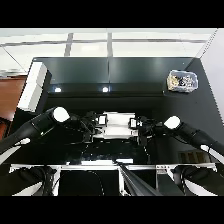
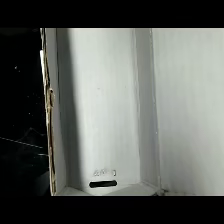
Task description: Fold the box and place the chain.
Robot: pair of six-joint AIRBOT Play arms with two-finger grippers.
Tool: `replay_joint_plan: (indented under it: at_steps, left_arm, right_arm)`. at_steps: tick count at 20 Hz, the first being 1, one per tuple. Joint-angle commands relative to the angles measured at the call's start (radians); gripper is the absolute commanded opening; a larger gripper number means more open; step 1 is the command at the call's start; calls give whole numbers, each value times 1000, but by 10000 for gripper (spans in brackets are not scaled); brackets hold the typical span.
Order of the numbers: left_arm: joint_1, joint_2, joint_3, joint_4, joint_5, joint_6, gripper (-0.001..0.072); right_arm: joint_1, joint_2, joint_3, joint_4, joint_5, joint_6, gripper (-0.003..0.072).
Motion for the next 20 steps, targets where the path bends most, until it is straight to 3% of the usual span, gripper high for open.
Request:
replay_joint_plan:
  at_steps: [1, 4, 10, 11, 13, 14, 15, 17, 19, 20]
  left_arm:
    - [-29, -22, 3, -77, 44, 3, 196]
    - [-55, -50, 3, -141, 108, 2, 197]
    - [-55, -57, 3, -153, 93, 1, 195]
    - [-57, -57, 3, -151, 93, 1, 116]
    - [-62, -57, 3, -145, 94, 0, 85]
    - [-63, -57, 2, -146, 94, -1, 221]
    - [-62, -57, 2, -149, 94, -1, 414]
    - [-60, -56, 3, -142, 81, -1, 264]
    - [-61, -56, 3, -149, 67, -11, 444]
    - [-60, -53, 3, -141, 63, -39, 211]
  right_arm:
    - [0, 0, 1, 0, 0, 0, 126]
    - [0, 0, 1, 0, 0, 0, 126]
    - [0, 0, 0, 0, 0, 0, 126]
    - [0, 0, 0, 0, 0, 0, 126]
    - [0, 0, 0, 0, 0, 0, 126]
    - [0, 0, 0, 0, 0, 0, 126]
    - [0, 0, 1, 0, 0, 0, 126]
    - [0, 0, 0, 0, 0, 0, 126]
    - [0, 0, 0, 0, 0, 0, 126]
    - [0, 0, 0, 0, 0, 0, 126]
